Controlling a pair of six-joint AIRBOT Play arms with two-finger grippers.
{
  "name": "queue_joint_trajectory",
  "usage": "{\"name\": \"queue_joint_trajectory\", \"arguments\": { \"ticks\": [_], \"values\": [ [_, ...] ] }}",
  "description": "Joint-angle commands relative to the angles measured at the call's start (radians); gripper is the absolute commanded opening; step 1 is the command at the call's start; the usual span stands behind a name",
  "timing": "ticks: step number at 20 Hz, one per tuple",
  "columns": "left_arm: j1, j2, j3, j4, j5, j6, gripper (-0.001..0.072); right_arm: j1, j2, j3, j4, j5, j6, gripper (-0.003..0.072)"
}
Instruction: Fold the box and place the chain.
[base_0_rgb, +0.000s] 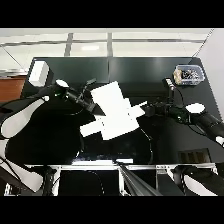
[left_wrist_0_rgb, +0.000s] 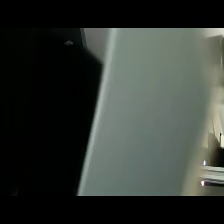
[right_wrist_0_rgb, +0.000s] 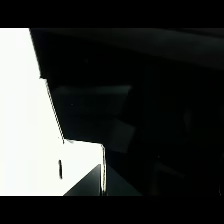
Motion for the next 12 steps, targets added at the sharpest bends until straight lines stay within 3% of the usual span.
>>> {"name": "queue_joint_trajectory", "arguments": {
  "ticks": [1,2,3,4,5,8,11,12],
  "values": [
    [-0.005,-0.027,0.062,0.064,-0.026,0.029,0.0127,0.001,0.000,0.000,-0.001,-0.006,0.001,0.0015],
    [-0.005,-0.027,0.066,0.064,-0.021,0.042,0.0050,0.001,0.000,0.000,-0.002,-0.006,0.001,0.0018],
    [-0.004,-0.027,0.070,0.064,-0.018,0.054,0.0028,0.001,0.001,0.000,-0.001,-0.006,0.001,0.0150],
    [-0.004,-0.027,0.076,0.064,-0.017,0.054,0.0027,-0.002,0.001,0.000,-0.002,-0.006,0.001,0.0428],
    [-0.004,-0.027,0.081,0.064,-0.018,0.053,0.0027,-0.010,0.003,0.002,-0.003,0.001,0.000,0.0633],
    [-0.019,0.009,0.085,0.092,-0.017,0.046,0.0024,-0.062,0.028,0.074,-0.198,0.179,-0.051,0.0637],
    [-0.108,0.114,0.076,0.354,0.040,0.003,0.0022,-0.067,0.075,0.186,-0.538,0.380,-0.057,0.0636],
    [-0.140,0.161,0.057,0.381,0.084,0.005,0.0022,-0.067,0.085,0.208,-0.602,0.426,-0.065,0.0636]
  ]
}}
